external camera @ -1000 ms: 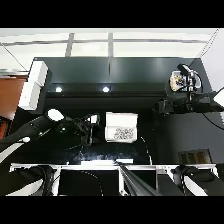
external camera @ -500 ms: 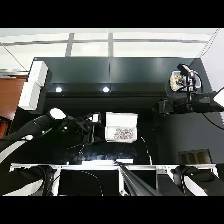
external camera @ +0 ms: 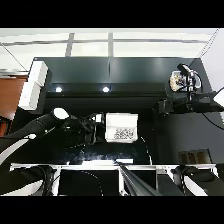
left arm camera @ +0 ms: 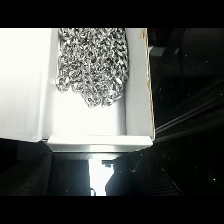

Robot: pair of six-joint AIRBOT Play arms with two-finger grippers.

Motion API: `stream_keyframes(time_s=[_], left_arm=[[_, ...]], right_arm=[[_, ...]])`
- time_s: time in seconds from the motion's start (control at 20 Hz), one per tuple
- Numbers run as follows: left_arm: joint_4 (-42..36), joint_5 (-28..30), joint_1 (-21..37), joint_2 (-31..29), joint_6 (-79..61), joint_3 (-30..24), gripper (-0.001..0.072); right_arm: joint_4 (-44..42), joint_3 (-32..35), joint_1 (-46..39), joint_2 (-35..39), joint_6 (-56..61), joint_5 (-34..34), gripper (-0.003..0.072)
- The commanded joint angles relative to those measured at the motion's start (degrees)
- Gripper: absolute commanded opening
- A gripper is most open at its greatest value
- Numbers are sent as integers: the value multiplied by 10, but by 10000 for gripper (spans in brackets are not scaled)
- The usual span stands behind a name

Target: Fold the box and place the chain.

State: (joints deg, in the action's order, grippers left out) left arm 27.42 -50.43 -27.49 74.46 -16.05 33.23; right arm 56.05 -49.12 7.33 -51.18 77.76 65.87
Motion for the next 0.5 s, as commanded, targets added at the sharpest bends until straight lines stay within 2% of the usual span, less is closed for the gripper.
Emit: stream_keyframes(time_s=[0.0, 0.45], left_arm=[[2, 9, -10, 6, 9, 8, 707], [-2, 23, -10, 7, 21, 8, 708]], right_arm=[[0, 0, 0, 0, 0, -1, 325], [0, 0, 0, 0, 0, -2, 325]])
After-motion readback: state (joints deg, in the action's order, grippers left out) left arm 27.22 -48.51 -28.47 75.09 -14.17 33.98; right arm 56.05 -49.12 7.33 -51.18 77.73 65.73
